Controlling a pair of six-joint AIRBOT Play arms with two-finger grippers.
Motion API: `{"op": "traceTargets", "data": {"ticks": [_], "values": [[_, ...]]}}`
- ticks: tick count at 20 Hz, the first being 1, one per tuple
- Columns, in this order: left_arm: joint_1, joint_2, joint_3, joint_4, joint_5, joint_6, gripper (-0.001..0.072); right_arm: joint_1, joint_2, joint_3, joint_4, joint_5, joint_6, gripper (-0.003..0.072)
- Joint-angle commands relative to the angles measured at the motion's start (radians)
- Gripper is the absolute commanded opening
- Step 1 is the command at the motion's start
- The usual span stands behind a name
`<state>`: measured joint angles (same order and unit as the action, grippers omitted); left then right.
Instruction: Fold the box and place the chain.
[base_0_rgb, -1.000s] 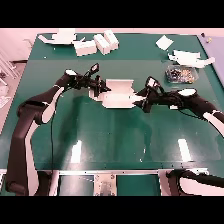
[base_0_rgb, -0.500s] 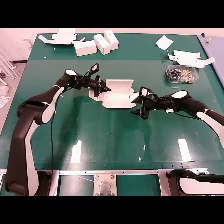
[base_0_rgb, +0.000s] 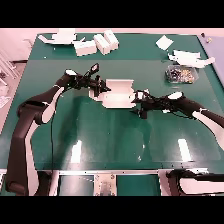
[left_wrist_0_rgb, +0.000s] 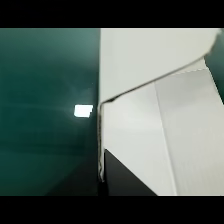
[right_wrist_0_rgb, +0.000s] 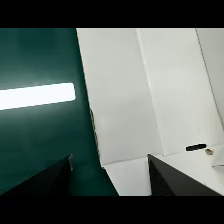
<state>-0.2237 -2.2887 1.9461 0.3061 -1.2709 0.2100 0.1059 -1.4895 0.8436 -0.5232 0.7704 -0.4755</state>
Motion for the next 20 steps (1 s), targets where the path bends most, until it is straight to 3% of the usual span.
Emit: {"op": "traceTargets", "data": {"ticks": [1,5,20], "values": [[0.0,-0.001,0.0,0.0,0.0,0.0,0.0031,0.012,-0.014,0.002,0.063,-0.049,-0.045,0.0552],[0.0,-0.001,0.0,0.0,0.0,0.0,0.0031,0.003,-0.014,0.011,0.174,-0.063,-0.108,0.0552],[0.0,-0.001,0.0,0.0,0.0,0.0,0.0031,-0.01,-0.015,0.089,0.176,-0.064,-0.109,0.0562]]}}
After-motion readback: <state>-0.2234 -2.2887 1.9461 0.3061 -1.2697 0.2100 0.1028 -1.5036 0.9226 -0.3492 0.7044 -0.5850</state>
